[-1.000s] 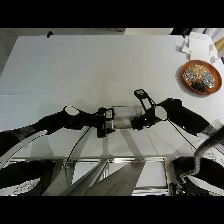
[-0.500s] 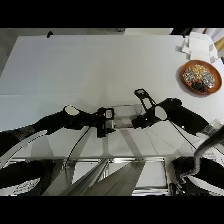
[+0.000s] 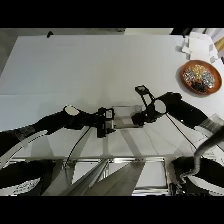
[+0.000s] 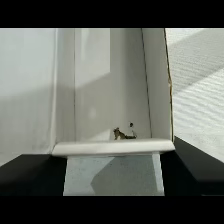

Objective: Fold the box and place the chain.

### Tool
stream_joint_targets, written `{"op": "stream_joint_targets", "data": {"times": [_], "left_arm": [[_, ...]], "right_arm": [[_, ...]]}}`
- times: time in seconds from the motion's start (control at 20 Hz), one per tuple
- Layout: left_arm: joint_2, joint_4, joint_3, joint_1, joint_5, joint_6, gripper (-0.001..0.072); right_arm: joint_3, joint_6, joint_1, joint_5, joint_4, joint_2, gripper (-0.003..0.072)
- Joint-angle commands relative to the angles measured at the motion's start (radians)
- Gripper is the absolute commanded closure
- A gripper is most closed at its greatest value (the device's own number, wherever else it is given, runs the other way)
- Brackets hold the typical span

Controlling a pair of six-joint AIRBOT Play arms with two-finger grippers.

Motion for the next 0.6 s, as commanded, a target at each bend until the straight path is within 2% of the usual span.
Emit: {"op": "stream_joint_targets", "data": {"times": [0.0,0.1,0.15,0.4,0.55], "left_arm": [[0.000,-0.001,0.001,0.000,0.001,-0.001,0.0397],[0.000,-0.001,0.001,0.000,0.001,-0.001,0.0397],[0.000,-0.001,0.001,0.000,0.001,-0.001,0.0397],[0.000,-0.001,0.001,0.000,0.001,-0.001,0.0397],[0.000,-0.001,0.001,0.000,0.001,-0.001,0.0397]], "right_arm": [[0.023,0.008,-0.002,0.066,0.003,-0.045,0.0341],[0.023,0.013,0.001,0.046,-0.002,-0.048,0.0352],[0.023,0.023,0.001,0.037,-0.006,-0.048,0.0401],[0.023,0.030,0.001,0.004,-0.014,-0.053,0.0497],[0.023,0.055,0.001,-0.010,-0.018,-0.056,0.0511]]}}
